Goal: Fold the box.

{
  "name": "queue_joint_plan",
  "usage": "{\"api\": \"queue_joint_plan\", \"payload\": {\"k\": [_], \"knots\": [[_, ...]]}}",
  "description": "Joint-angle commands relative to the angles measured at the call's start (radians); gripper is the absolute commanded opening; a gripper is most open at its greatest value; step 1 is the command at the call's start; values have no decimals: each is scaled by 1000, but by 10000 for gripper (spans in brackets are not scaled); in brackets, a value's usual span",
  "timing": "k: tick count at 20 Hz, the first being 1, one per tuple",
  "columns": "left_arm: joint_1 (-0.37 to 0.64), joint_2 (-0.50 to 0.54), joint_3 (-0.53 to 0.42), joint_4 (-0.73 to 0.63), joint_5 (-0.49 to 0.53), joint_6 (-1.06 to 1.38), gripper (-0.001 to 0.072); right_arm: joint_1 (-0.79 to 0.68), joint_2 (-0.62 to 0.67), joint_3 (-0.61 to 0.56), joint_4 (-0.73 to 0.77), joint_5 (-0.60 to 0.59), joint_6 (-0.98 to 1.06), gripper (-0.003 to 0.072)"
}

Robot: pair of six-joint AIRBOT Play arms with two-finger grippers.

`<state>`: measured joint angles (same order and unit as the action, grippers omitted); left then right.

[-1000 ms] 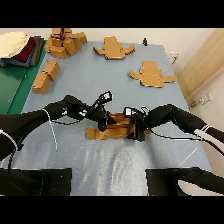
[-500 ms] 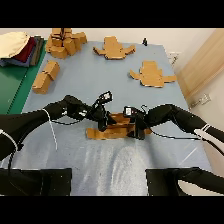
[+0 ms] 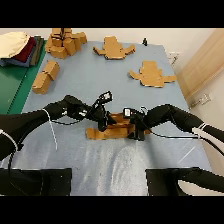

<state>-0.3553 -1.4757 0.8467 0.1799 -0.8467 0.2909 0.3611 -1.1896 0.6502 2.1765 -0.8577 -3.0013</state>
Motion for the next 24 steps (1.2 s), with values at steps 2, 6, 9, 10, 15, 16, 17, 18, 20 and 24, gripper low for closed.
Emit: {"api": "queue_joint_plan", "payload": {"k": [2, 6, 9, 10, 15, 16, 17, 18, 20, 24], "knots": [[0, 0, 0, 0, 0, 0, 14, 0, -1, 1, 3, -14, 1, 708], [0, 0, 0, 0, 0, 0, 14, 1, -1, 0, 4, -17, 1, 709], [0, 0, 0, 0, 0, 0, 14, 2, -2, 0, 5, -11, 0, 708], [0, 0, 0, 0, 0, 0, 14, 3, -2, 0, 5, -5, 0, 708], [0, 0, 0, 0, 0, 0, 14, 24, -2, 0, 3, 12, 0, 708], [0, 0, 0, 0, 0, 0, 14, 29, -2, -1, 2, 16, 0, 708], [0, 0, 0, 0, 0, 0, 15, 30, -5, -1, -5, 21, 0, 708], [0, 0, 0, 0, 0, 0, 14, 30, -11, -1, -13, 24, 0, 706], [0, 0, 0, 0, 0, 0, 14, 30, -27, -2, -23, 29, 0, 705], [0, 0, 0, 0, 0, 0, 14, 32, -30, -1, -36, 28, 0, 696]]}}
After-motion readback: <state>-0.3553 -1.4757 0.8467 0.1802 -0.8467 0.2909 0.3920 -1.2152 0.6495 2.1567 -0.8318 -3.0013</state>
